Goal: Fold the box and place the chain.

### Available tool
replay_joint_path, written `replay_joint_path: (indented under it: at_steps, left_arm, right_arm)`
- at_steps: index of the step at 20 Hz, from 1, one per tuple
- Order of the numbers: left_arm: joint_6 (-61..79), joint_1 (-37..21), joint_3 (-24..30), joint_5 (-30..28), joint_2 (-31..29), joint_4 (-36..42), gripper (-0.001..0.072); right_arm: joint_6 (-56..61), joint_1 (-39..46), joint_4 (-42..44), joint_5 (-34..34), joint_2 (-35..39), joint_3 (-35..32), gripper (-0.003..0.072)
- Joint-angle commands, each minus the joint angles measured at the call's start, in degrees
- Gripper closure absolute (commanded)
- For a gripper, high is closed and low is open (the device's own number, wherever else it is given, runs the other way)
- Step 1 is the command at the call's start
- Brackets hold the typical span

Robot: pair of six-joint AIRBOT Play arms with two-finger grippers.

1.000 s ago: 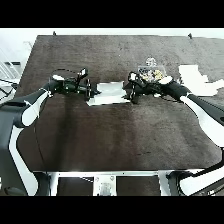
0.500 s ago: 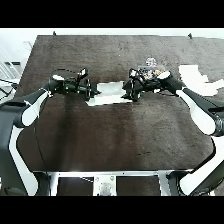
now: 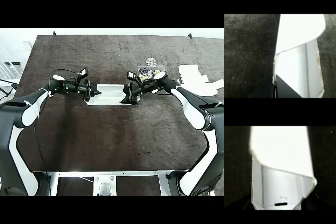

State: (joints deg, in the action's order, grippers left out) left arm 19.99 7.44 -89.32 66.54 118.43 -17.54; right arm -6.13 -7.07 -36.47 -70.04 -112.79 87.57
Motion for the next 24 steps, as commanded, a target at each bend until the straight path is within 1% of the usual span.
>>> replay_joint_path:
  at_steps: [1, 12, 22, 24]
  left_arm:
    - [-0.02, 0.0, 0.02, -0.07, 0.04, 0.0, 0.0689]
    - [-0.02, 0.0, 0.02, -0.07, 0.04, 0.0, 0.0689]
    - [-0.02, 0.0, 0.02, -0.07, 0.04, 0.0, 0.0689]
    - [-0.02, 0.0, 0.02, -0.07, 0.04, 0.0, 0.0689]
  right_arm:
    - [0.79, -0.39, -0.26, 1.38, -0.37, 0.22, 0.0076]
    - [-4.66, -1.42, -0.2, 2.51, -0.96, 0.22, 0.0076]
    - [-5.95, -1.36, 1.14, 2.45, -2.71, 0.22, 0.0076]
    - [-6.4, -1.33, 2.47, 1.9, -2.93, 0.22, 0.0076]
